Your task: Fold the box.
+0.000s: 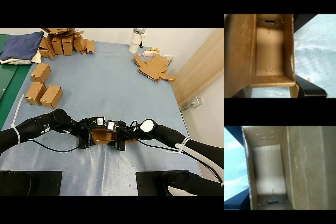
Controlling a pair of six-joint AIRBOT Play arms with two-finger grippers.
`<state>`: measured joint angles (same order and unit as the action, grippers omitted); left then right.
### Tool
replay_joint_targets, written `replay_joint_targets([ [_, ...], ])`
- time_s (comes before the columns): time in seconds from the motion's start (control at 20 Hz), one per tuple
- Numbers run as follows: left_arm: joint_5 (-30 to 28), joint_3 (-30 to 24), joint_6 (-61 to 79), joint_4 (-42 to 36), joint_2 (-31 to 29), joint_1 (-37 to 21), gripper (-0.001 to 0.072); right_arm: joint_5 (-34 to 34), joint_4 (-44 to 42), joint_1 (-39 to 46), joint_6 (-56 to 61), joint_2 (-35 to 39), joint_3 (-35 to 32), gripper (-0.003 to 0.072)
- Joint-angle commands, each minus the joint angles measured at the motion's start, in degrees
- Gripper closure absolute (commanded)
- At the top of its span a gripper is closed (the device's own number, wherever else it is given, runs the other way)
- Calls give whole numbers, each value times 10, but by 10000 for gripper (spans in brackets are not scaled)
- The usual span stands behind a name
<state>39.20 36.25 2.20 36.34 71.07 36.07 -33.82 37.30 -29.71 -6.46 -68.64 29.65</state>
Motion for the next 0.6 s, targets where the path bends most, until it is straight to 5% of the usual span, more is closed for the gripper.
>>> replay_joint_targets([
  [0.0,0,0,-2,0,0,0,422,-2,7,0,1,2,1,72],
  [0.55,0,0,-3,0,0,0,422,-24,130,0,250,51,18,69],
])
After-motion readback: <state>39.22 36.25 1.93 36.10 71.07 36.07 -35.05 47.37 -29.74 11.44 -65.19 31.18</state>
